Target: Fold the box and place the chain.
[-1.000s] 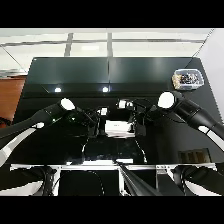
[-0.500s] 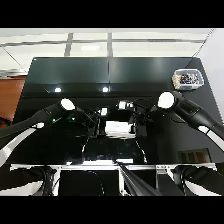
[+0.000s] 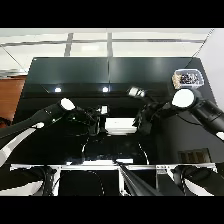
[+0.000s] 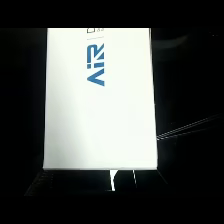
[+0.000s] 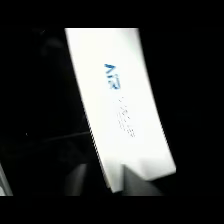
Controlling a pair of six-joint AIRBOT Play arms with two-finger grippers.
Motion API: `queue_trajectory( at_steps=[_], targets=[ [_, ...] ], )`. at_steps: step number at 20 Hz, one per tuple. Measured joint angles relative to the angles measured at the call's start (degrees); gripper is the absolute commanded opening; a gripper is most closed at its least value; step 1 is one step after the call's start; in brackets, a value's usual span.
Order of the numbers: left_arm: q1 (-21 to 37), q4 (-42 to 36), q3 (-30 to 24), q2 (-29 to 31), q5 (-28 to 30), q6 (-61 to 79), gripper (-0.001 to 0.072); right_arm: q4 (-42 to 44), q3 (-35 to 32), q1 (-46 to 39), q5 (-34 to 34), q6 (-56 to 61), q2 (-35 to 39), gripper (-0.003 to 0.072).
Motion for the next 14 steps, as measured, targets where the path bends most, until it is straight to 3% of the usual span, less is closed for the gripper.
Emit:
queue_trajectory(
  at_steps=[4, 8, 14],
  targets=[
    [0.0, 0.0, 0.0, 0.0, 1.07, 0.04, 0.0467, 13.0, -4.9, -4.57, -0.66, 13.38, 0.2, 0.0021],
    [-0.02, 0.02, 0.0, 0.0, 1.44, 0.02, 0.0467, 27.36, -10.49, -4.98, -6.05, 17.62, -1.81, 0.0021],
    [-0.04, 0.24, 0.0, 0.0, 1.49, 0.02, 0.0468, 29.57, -12.57, -3.93, -11.34, 19.45, -6.88, 0.0021]
  ],
)
